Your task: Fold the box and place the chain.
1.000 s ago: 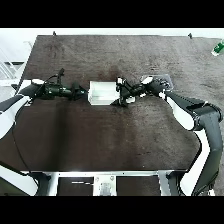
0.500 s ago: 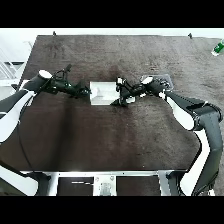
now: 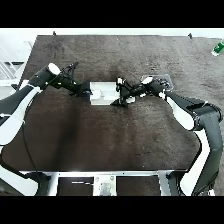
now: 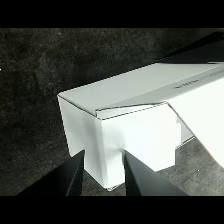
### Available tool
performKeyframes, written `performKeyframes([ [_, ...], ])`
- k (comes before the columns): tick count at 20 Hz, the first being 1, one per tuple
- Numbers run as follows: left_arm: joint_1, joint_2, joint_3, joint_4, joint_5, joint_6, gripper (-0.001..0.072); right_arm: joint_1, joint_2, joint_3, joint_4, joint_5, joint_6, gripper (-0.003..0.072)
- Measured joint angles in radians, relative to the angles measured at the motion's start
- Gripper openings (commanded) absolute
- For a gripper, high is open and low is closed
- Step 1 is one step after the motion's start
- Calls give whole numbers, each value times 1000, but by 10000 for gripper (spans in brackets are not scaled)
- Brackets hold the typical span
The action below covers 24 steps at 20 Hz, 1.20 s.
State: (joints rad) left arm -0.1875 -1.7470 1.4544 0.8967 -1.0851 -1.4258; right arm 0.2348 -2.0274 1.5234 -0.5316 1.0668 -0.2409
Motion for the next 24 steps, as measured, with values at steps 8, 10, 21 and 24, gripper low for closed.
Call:
performKeyframes([
  [8, -30, 0, 13, 63, 21, -59, 316, 0, 0, 0, 0, 0, 0, 573],
  [10, -32, 0, 19, 67, 23, -63, 316, 0, 0, 0, 0, 0, 0, 573],
  [21, -85, -10, 42, 183, 44, -153, 316, 0, 0, 0, 0, 0, 0, 573],
  [24, -93, -12, 42, 223, 57, -183, 316, 0, 0, 0, 0, 0, 1, 573],
])
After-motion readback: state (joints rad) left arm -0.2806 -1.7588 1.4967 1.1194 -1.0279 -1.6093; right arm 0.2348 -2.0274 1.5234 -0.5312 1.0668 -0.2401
